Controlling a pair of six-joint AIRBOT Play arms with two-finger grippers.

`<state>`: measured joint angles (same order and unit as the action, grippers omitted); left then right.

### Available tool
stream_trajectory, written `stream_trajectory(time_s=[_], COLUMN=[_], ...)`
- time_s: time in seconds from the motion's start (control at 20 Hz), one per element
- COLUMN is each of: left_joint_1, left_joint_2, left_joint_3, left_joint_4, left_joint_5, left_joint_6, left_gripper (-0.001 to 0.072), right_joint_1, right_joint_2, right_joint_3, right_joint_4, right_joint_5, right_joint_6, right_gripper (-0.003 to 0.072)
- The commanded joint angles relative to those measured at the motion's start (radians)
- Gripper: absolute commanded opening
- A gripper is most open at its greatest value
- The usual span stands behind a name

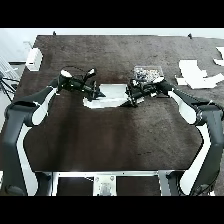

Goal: Fold the box and place the chain.

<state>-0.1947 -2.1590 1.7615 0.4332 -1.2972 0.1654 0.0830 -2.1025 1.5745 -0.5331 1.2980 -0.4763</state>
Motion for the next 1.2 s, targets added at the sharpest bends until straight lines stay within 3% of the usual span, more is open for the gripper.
stream_trajectory(time_s=[0.0, 0.95, 1.0, 1.05, 1.1, 1.15], left_joint_1=[-0.001, -0.001, 0.000, 0.000, 0.000, 0.000], left_joint_2=[0.000, 0.000, 0.000, 0.000, 0.000, 0.002], left_joint_3=[0.001, 0.001, 0.001, 0.001, 0.001, 0.001], left_joint_4=[0.000, -0.004, -0.013, -0.025, -0.034, -0.045], left_joint_5=[0.000, -0.003, -0.010, -0.013, -0.023, -0.043], left_joint_6=[0.000, 0.000, 0.002, 0.001, 0.001, 0.001], left_gripper=[0.0021, 0.0022, 0.0104, 0.0343, 0.0438, 0.0440], right_joint_1=[0.000, 0.001, 0.001, 0.001, 0.001, 0.001], right_joint_2=[0.000, 0.000, 0.000, 0.000, 0.000, 0.000], right_joint_3=[0.000, 0.000, 0.000, 0.000, 0.000, 0.000], right_joint_4=[0.001, 0.001, 0.001, 0.001, 0.001, 0.001], right_joint_5=[0.000, 0.000, 0.000, 0.000, 0.000, 0.000], right_joint_6=[0.001, 0.001, 0.001, 0.001, 0.001, 0.001], right_gripper=[0.0360, 0.0360, 0.0360, 0.0360, 0.0360, 0.0360])
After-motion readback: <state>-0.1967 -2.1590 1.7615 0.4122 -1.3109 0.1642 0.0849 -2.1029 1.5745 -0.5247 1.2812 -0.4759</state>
